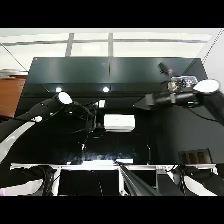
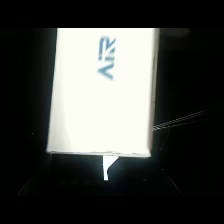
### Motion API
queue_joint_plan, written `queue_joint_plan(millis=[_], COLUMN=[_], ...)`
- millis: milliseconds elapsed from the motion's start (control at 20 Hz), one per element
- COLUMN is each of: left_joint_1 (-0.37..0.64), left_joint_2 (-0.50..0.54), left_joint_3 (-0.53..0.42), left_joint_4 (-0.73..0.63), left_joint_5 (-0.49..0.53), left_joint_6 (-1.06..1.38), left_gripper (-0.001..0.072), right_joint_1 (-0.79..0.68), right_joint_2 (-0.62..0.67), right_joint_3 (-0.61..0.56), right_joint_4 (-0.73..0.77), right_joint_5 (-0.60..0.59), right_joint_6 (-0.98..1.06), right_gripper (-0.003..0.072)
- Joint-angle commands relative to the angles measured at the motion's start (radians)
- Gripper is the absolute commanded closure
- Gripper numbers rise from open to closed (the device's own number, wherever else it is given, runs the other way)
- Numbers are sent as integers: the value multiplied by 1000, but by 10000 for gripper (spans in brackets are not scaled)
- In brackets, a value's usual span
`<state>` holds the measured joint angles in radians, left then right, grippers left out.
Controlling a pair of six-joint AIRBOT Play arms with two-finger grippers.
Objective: Fold the box and place the chain.
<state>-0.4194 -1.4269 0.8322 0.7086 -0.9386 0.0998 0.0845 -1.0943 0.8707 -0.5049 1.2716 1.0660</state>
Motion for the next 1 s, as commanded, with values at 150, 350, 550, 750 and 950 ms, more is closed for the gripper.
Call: queue_joint_plan(millis=[150, 350, 550, 750, 950], left_joint_1=[3, -20, -114, -191, -237], left_joint_2=[181, 301, 214, 78, 15], left_joint_3=[5, 6, 59, 122, 143], left_joint_4=[121, 93, 91, 90, 91], left_joint_5=[-83, -26, 68, 111, 134], left_joint_6=[-206, -303, -414, -421, -420], left_gripper=[-11, -11, -10, -7, -7], right_joint_1=[-193, -196, -196, -195, -195], right_joint_2=[138, 137, 137, 137, 137], right_joint_3=[8, 7, 7, 7, 7], right_joint_4=[-58, -120, -143, -144, -144], right_joint_5=[84, 74, 50, 50, 51], right_joint_6=[22, 21, 18, 19, 19], right_gripper=[664, 665, 664, 665, 664])
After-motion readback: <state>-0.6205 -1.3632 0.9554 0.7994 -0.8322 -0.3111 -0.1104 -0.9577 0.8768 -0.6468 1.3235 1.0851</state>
